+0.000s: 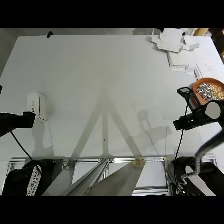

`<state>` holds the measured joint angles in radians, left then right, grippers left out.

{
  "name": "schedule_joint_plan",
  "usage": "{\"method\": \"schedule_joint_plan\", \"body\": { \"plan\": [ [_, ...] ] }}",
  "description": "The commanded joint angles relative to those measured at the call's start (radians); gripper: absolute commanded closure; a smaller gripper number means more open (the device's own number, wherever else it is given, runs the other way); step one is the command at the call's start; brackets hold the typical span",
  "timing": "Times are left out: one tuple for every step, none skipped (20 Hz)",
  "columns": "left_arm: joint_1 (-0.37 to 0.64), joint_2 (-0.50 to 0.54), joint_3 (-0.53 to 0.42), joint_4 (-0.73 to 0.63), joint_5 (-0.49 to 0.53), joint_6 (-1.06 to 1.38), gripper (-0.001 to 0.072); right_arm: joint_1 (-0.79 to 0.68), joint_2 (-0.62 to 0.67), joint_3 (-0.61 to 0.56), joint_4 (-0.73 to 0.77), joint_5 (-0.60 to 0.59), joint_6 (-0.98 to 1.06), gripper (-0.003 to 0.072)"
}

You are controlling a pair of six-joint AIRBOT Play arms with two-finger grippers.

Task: Fold the box and place the chain.

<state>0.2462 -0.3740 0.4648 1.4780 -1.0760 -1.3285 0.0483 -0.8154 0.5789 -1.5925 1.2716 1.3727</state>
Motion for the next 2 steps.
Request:
{"method": "schedule_joint_plan", "body": {
  "plan": [
    [-0.009, 0.063, 0.0, 0.0, -0.064, 0.0, 0.0009, 0.0, 0.001, -0.001, 0.0, 0.0, 0.0, 0.0669],
    [-0.013, 0.064, 0.0, 0.0, -0.064, 0.0, 0.0009, 0.0, 0.001, -0.001, 0.0, 0.0, 0.0, 0.0669]
  ]
}}
